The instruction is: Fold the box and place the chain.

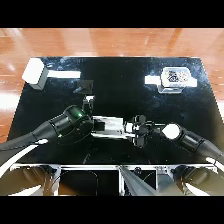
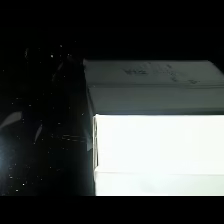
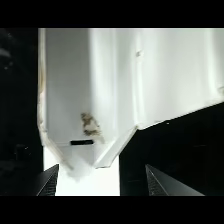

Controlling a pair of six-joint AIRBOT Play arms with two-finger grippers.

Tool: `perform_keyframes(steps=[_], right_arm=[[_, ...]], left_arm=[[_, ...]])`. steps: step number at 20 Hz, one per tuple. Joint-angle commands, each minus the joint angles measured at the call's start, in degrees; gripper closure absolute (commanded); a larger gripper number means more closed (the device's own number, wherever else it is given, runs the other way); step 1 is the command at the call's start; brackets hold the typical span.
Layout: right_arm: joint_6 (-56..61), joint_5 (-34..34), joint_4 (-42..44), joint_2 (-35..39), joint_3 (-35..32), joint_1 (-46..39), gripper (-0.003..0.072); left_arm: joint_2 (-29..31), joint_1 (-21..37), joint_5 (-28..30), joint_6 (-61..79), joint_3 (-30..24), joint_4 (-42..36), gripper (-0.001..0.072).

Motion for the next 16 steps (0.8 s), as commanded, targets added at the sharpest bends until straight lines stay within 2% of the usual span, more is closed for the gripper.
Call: perform_keyframes(steps=[1, 6, 7, 8, 9, 16], right_arm=[[-0.66, -1.11, 1.6, -0.52, 0.26, 0.33, 0.0065], [-2.14, -1.09, 3.72, -0.68, 0.26, 0.35, 0.0066], [-2.16, -1.01, 3.69, -0.68, 0.26, 0.35, 0.0128], [-2.14, -0.72, 3.72, -0.68, 0.26, 0.35, 0.0269], [-2.14, -0.37, 3.72, -0.68, 0.26, 0.35, 0.0312], [-2.25, 0.17, 5.07, -0.79, 0.26, 2.71, 0.0316]], left_arm=[[-0.04, -0.04, 0.09, 0.0, -0.02, -0.68, 0.0688], [-0.04, -0.04, 0.07, -0.02, -0.02, -0.7, 0.0688], [-0.04, -0.04, 0.07, 0.0, -0.02, -0.7, 0.0688], [-0.04, -0.04, 0.07, 0.0, -0.02, -0.7, 0.0688], [-0.04, -0.04, 0.07, -0.02, -0.02, -0.7, 0.0688], [-0.04, -0.04, 0.07, -0.02, -0.02, -0.7, 0.0688]])
